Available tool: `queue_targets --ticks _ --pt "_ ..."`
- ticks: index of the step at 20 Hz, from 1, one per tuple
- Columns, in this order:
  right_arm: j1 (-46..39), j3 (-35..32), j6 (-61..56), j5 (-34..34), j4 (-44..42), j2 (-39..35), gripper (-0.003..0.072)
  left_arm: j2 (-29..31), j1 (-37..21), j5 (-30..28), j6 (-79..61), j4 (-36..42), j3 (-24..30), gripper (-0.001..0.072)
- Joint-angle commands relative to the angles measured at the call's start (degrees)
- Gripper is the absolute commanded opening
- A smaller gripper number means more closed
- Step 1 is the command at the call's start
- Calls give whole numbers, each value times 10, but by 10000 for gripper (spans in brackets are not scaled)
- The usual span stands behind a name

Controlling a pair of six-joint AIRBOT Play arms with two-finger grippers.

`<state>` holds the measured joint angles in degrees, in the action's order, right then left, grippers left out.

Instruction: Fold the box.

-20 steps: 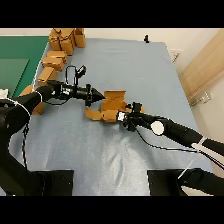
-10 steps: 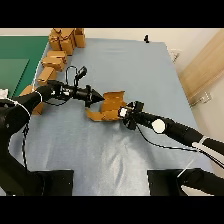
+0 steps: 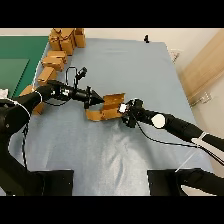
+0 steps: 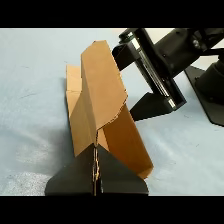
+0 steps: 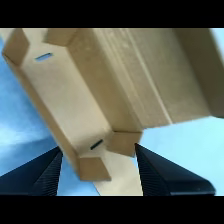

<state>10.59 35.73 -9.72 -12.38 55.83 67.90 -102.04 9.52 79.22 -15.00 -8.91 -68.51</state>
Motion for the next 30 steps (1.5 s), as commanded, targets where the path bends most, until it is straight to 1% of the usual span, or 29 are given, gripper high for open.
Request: queue_targets --ticks 1,3,5,8,13,19,27,30 --pt "-24 20 39 -115 -49 1 712 0 0 21 3 -1 0 15" --pt "-50 21 90 -134 -94 4 711 0 0 30 11 -2 0 15" --pt "-68 21 139 -142 -116 4 712 0 -1 35 13 -2 0 15" --pt "-72 21 167 -121 -116 4 712 0 -1 35 23 -3 0 16" --pt "-72 21 238 -111 -117 5 712 0 -1 42 42 -39 0 15" --pt "-72 21 302 -106 -129 19 713 0 -1 42 42 -49 0 15" --pt "-71 23 308 -106 -130 3 712 0 -1 17 43 -55 0 16" --pt "-71 23 308 -105 -130 4 712 0 -1 19 44 -55 0 16"
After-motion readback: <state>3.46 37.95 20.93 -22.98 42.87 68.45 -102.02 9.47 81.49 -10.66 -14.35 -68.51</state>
